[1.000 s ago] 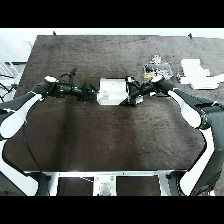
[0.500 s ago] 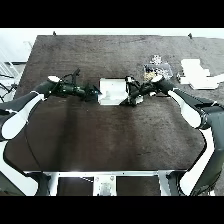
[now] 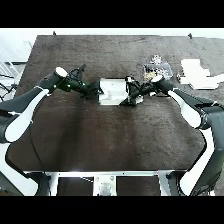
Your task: Fold the box and place the chain.
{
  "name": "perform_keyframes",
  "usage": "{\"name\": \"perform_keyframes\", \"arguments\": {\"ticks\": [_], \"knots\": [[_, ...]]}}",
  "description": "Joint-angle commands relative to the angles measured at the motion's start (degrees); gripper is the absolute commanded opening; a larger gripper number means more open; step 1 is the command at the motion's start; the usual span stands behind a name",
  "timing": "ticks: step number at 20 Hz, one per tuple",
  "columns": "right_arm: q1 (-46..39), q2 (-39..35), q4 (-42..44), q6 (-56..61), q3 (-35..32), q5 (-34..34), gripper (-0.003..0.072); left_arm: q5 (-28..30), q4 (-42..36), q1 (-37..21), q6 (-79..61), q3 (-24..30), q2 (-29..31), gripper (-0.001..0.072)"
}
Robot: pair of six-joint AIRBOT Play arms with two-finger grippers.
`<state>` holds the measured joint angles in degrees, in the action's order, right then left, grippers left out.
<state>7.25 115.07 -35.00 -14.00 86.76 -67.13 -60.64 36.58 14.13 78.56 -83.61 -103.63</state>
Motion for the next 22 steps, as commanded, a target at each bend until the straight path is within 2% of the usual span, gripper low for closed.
{"name": "perform_keyframes", "arguments": {"ticks": [1, 9, 22], "knots": [[0.04, -0.02, 0.00, 0.00, -0.02, -0.02, 0.0584, 0.76, 3.91, 1.07, 4.63, -1.14, 0.00, 0.0449], [0.04, -0.02, 0.02, 0.02, -0.04, -0.02, 0.0583, 1.36, 14.93, 4.13, 13.75, -5.70, -0.02, 0.0449], [0.04, -0.02, 0.00, 0.00, -0.04, -0.02, 0.0584, -0.04, 19.87, 6.69, 24.94, -8.04, -0.02, 0.0449]]}}
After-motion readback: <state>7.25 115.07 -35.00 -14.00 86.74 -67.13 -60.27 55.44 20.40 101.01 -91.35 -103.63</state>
